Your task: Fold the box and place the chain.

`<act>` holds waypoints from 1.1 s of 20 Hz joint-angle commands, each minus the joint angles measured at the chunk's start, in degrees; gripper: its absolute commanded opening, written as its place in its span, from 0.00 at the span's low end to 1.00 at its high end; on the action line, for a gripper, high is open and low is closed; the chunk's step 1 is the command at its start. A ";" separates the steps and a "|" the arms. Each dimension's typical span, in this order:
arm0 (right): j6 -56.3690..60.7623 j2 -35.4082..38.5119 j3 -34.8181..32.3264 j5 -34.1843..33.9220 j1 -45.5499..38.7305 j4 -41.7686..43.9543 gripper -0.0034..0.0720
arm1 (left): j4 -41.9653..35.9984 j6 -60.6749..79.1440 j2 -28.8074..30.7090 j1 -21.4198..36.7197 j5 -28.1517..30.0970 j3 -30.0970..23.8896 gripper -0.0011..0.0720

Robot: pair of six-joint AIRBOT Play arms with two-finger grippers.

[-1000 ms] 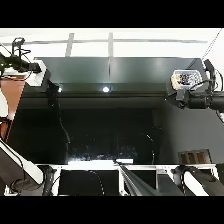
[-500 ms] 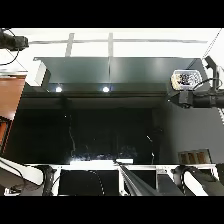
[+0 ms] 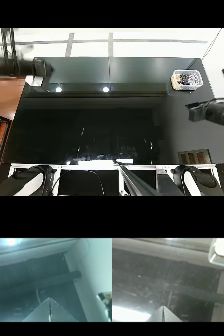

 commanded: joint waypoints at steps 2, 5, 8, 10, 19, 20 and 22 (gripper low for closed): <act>-1.77 4.09 -13.86 -14.71 -0.07 2.34 0.06 | 0.20 -1.86 25.31 -2.34 9.01 -32.52 0.05; -1.81 4.09 -16.24 -18.91 -0.04 0.98 0.06 | 2.34 -1.73 33.31 -1.99 9.18 -37.29 0.05; -1.81 4.09 -16.24 -18.82 -0.04 1.01 0.06 | 3.06 -1.95 36.98 -2.01 9.09 -37.29 0.05; -1.81 4.09 -16.24 -18.84 -0.04 1.01 0.06 | 2.71 -1.95 38.18 -2.01 9.01 -37.31 0.05; -1.81 4.09 -16.24 -18.84 -0.04 1.01 0.06 | 2.71 -1.95 38.12 -2.01 9.03 -37.31 0.05; -1.81 4.09 -16.24 -18.84 -0.04 1.01 0.06 | 2.71 -1.95 38.12 -2.01 9.03 -37.31 0.05; -1.81 4.09 -16.24 -18.84 -0.04 1.01 0.06 | 2.71 -1.95 38.12 -2.01 9.03 -37.31 0.05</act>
